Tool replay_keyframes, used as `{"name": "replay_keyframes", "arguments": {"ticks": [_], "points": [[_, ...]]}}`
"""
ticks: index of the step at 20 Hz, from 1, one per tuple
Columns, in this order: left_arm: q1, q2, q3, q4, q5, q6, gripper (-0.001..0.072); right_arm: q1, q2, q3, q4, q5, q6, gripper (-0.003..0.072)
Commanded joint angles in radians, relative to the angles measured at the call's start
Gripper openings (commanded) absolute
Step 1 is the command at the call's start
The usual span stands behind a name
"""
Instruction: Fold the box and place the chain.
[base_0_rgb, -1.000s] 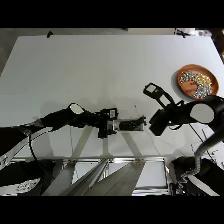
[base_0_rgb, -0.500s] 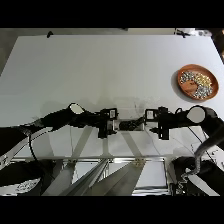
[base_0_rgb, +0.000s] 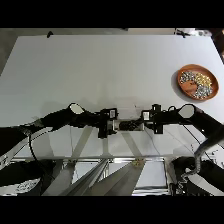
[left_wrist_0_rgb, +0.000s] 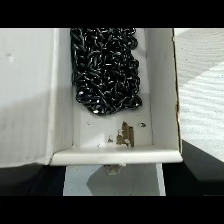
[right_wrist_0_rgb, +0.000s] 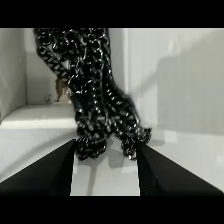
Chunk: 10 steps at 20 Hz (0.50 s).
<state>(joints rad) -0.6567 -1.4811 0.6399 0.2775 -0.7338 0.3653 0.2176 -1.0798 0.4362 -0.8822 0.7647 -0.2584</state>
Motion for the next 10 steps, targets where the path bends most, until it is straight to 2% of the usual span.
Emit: {"name": "replay_keyframes", "arguments": {"ticks": [1,4,8,9,10], "points": [[0.000,0.001,0.000,0.000,0.000,0.000,0.0346,0.002,-0.019,0.000,0.065,-0.029,-0.067,0.0408],[0.000,0.001,0.000,0.000,0.000,0.000,0.0346,0.002,-0.019,0.000,0.101,-0.055,-0.069,0.0365],[0.000,0.001,0.000,0.000,0.000,0.000,0.0346,0.002,-0.019,0.000,0.101,-0.047,-0.068,0.0175],[0.000,0.001,0.000,0.000,0.000,0.000,0.0346,0.002,-0.019,0.000,0.101,-0.044,-0.064,0.0150],[0.000,0.001,0.000,0.000,0.000,0.000,0.0346,0.002,-0.019,0.000,0.097,-0.036,-0.063,0.0076]]}}
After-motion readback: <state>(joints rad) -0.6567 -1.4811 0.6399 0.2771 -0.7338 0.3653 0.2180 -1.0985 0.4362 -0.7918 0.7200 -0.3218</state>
